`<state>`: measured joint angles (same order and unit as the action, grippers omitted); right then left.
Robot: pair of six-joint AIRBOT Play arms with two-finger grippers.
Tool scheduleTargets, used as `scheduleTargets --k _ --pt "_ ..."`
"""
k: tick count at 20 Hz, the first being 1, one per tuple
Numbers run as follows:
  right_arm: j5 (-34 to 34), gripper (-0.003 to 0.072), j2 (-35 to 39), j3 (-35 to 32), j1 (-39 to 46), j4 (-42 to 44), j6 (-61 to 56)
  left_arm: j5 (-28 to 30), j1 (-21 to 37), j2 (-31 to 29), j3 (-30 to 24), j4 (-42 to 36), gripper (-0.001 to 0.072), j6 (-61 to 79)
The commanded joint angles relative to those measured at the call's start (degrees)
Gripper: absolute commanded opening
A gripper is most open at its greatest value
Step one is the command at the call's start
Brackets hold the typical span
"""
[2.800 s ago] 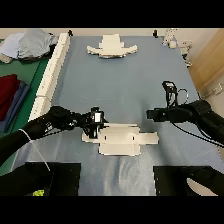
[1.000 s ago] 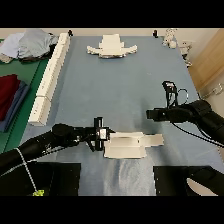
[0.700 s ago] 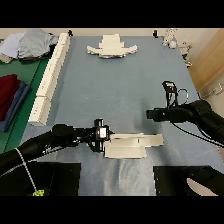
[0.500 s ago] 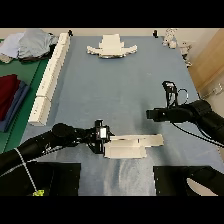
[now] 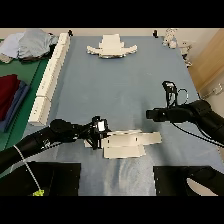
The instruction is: Fold the box.
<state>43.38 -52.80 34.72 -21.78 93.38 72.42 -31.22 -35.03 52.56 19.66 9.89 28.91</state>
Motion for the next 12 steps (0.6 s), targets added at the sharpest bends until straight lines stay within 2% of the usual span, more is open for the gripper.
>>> scheduleTargets --k 1,3,7,12 --pt "0.0 0.0000 0.0 0.0 0.0 0.1 0.0 -3.1 1.6 0.0 1.1 3.6 0.0014 -0.5" --pt "0.0 0.0001 0.0 0.0 0.0 0.1 0.0 -4.2 1.6 0.4 1.9 6.1 0.0013 -3.5" --pt "0.0 0.0001 0.0 0.0 0.0 0.1 0.0 -7.3 1.5 1.8 2.2 6.1 0.0013 -3.2" --pt "0.0 0.0001 0.0 0.0 0.0 0.2 0.0 -7.8 1.6 2.1 2.7 6.1 0.0013 -2.8"
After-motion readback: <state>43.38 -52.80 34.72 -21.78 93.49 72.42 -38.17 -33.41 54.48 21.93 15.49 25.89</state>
